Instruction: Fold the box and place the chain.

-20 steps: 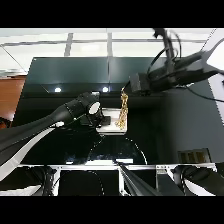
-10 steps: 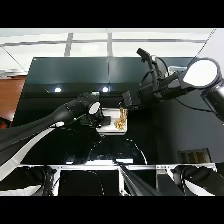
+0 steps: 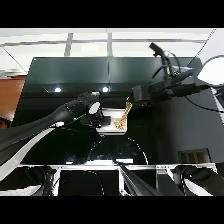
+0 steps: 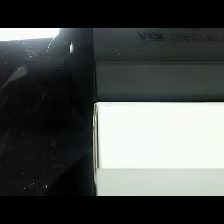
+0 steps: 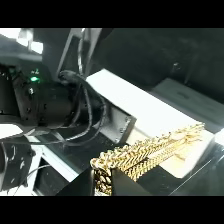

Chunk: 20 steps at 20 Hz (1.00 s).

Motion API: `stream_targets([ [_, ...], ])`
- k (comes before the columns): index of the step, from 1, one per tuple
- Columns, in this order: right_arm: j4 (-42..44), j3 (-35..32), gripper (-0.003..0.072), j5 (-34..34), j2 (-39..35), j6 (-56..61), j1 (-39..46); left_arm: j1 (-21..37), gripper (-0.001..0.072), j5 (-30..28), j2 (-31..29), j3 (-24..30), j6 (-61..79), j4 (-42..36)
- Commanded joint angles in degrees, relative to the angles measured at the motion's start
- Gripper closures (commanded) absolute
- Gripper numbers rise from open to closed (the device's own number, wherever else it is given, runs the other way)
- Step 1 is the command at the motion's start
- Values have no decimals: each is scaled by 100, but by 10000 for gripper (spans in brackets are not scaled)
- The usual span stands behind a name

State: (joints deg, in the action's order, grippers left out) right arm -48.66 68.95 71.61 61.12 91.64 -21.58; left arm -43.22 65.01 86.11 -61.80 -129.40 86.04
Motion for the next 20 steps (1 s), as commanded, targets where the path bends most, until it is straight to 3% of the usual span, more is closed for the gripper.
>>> stream_targets([
  [1, -13, -2, 671, 306, -254, -17, 323, 4, 681, 0, -2, -4, 0, 2],
  [8, 435, -4, 671, 887, -348, -216, 267, 4, 681, 2, -2, -4, 2, 2],
  [14, 468, -83, 671, -195, -177, -144, -546, 4, 681, 2, -2, -4, 2, 2],
  [20, 446, -632, 669, -590, 232, -142, -713, 4, 681, 0, -2, -4, 2, 2],
])
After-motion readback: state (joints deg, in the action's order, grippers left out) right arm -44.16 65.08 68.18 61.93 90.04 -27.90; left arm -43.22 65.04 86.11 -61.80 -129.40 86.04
